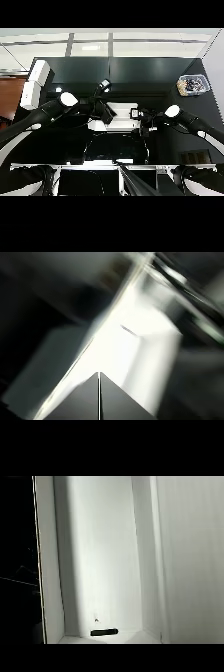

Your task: Fold the box and place the chain.

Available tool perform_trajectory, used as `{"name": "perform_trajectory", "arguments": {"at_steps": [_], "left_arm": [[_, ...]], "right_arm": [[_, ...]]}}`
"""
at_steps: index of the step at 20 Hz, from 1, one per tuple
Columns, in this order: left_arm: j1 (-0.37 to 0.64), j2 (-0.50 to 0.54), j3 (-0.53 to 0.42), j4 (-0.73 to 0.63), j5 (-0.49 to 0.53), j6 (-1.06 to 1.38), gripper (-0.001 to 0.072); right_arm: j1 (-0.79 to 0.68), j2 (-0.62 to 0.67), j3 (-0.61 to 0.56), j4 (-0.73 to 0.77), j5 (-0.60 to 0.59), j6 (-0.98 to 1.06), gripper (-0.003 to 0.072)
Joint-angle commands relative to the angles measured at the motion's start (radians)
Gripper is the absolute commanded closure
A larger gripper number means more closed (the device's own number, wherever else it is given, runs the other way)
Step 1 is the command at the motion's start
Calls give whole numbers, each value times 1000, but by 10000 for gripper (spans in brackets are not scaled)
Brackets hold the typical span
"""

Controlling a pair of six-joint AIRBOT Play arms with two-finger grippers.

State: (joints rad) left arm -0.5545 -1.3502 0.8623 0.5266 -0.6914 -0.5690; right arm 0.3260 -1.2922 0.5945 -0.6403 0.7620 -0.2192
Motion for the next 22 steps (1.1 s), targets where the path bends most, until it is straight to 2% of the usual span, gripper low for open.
{"name": "perform_trajectory", "arguments": {"at_steps": [1, 7, 8, 9, 10, 14, 17, 19, 20, 21, 22], "left_arm": [[7, -58, 2, -37, 208, 50, 682], [7, -163, 4, 6, 47, 50, 682], [10, -159, 10, 56, 31, 68, 682], [23, -145, 24, 138, 15, 68, 683], [44, -119, 31, 158, 8, 52, 683], [157, 60, 28, 166, -72, 42, 683], [231, 176, -24, 152, -165, 60, 683], [225, 194, -78, 129, -260, 248, 681], [217, 192, -102, 150, -293, 338, 618], [204, 189, -126, 155, -281, 418, 342], [192, 187, -147, 154, -243, 502, -11]], "right_arm": [[0, 0, 0, 0, 1, 1, 517], [0, 0, 0, 0, 0, 1, 517], [0, 0, 0, 0, 0, 2, 517], [0, 0, 0, 0, 0, 1, 517], [0, 0, 0, 0, 0, 1, 517], [0, 0, 0, 0, 0, 1, 517], [0, 0, 0, 0, -3, 2, 517], [0, 0, 0, 0, -7, 2, 517], [0, 0, 0, 0, -7, 1, 517], [0, 0, 0, 0, -7, 2, 517], [0, 0, 0, 0, -7, 2, 517]]}}
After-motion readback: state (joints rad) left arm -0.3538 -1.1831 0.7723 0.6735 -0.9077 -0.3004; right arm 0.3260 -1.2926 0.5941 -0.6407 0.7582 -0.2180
